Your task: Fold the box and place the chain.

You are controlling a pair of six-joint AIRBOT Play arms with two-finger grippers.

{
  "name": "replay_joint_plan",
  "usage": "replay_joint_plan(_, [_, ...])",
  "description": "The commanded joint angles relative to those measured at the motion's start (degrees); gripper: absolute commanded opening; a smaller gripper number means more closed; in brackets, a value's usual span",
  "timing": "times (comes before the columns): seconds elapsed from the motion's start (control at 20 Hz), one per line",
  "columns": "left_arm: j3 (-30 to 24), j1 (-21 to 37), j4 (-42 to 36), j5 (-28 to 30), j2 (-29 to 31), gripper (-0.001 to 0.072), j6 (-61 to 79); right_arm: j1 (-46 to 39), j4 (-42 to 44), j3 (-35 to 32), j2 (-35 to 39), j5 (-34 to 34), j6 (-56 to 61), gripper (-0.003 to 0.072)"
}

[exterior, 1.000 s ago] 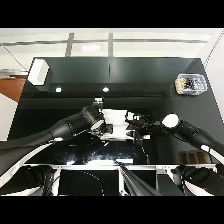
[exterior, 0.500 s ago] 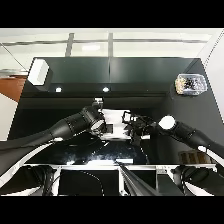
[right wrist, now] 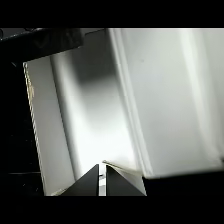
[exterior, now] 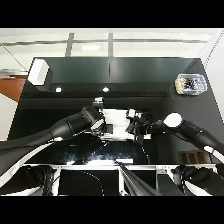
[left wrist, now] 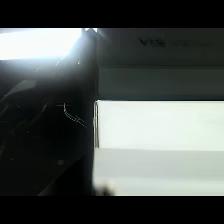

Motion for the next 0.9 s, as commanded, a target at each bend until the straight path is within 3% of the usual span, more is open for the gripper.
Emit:
replay_joint_plan(0.0, [0.0, 0.11, 0.0, -0.11, 0.04, 0.0025, -0.07, -9.31, -6.01, 1.29, 6.05, 14.53, 11.26, 0.0061])
replay_joint_plan(0.15, [0.0, 0.11, -0.02, -0.11, 0.04, 0.0025, -0.07, -21.35, -6.58, 1.51, 11.76, 18.97, 21.03, 0.006])
replay_joint_plan(0.45, [0.0, 0.09, -0.2, 0.13, 0.04, 0.0025, -0.07, -38.18, -11.74, -0.9, 9.27, 14.4, 50.03, 0.0043])
replay_joint_plan(0.85, [0.0, 0.09, -0.17, 0.07, 0.04, 0.0025, -0.07, -36.7, -2.34, -7.98, -4.55, 18.01, 51.71, 0.0043])
